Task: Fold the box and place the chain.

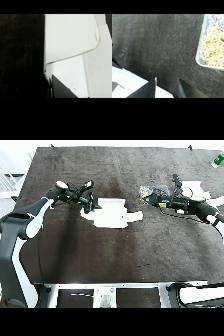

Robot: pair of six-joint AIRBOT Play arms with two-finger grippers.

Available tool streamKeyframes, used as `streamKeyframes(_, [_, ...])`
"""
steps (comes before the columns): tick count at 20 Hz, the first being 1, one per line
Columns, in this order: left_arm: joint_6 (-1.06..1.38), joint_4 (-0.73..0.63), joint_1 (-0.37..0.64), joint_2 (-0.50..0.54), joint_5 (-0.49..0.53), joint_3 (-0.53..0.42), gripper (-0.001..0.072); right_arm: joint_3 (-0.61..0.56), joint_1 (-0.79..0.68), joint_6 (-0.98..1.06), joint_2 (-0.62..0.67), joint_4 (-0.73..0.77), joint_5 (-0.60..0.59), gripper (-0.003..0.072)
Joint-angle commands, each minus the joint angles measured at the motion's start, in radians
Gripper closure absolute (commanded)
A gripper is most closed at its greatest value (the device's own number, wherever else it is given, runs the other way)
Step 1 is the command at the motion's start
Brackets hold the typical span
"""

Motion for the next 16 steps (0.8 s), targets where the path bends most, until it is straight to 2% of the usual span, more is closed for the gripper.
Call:
streamKeyframes(1, [0.063, -0.024, -0.001, 0.005, 0.056, -0.041, 0.07, 0.0, 0.019, -0.021, 0.0, 0.0, -0.026, 0.0352])
streamKeyframes(5, [0.186, -0.073, -0.001, 0.087, 0.193, -0.181, 0.07, 0.0, 0.045, -0.024, 0.0, 0.0, -0.053, 0.0352])
streamKeyframes(7, [0.189, -0.092, 0.009, 0.086, 0.143, -0.2, 0.0701, 0.0, 0.058, -0.024, 0.0, 0.0, -0.06, 0.0352])
streamKeyframes(16, [0.185, -0.08, 0.009, 0.087, 0.05, -0.197, 0.0697, 0.0, 0.065, -0.024, 0.0, 0.0, -0.059, 0.0352])
